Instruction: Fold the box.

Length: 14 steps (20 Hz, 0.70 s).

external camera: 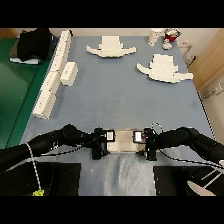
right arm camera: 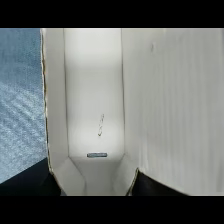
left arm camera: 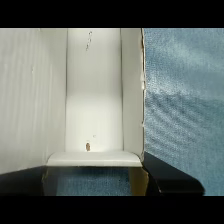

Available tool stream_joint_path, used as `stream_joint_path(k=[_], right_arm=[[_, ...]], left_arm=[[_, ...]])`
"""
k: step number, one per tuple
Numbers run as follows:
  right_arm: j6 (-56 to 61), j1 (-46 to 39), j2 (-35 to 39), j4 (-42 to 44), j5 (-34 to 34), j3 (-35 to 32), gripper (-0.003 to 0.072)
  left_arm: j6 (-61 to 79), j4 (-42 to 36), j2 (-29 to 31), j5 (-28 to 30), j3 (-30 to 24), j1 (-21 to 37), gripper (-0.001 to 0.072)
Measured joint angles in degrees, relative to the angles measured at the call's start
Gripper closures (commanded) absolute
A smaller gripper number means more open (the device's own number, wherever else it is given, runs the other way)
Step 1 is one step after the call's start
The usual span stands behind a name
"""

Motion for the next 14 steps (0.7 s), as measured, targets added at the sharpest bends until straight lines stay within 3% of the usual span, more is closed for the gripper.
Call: stream_joint_path(k=[2, 4, 5, 9, 14], right_arm=[[-0.1, 0.0, 0.0, -0.1, 0.2, 0.0, 0.0092], [0.2, 0.0, 0.0, -0.1, 0.2, 0.2, 0.0073], [0.8, 0.1, 0.2, -0.6, 0.1, 0.5, -0.0034], [11.0, 0.1, 3.1, -5.4, -3.0, 2.8, -0.0034], [34.9, 0.0, 9.8, -17.6, -15.1, 6.6, 0.0003]], left_arm=[[0.0, 0.0, 0.0, 0.0, 0.0, 0.0, 0.0299], [0.0, 0.0, 0.0, 0.0, 0.0, 0.0, 0.0299], [0.0, 0.0, 0.0, 0.0, 0.0, 0.0, 0.0299], [0.0, 0.0, 0.0, 0.0, 0.0, 0.0, 0.0299], [0.0, 0.0, 0.0, 0.0, 0.0, 0.0, 0.0299]])
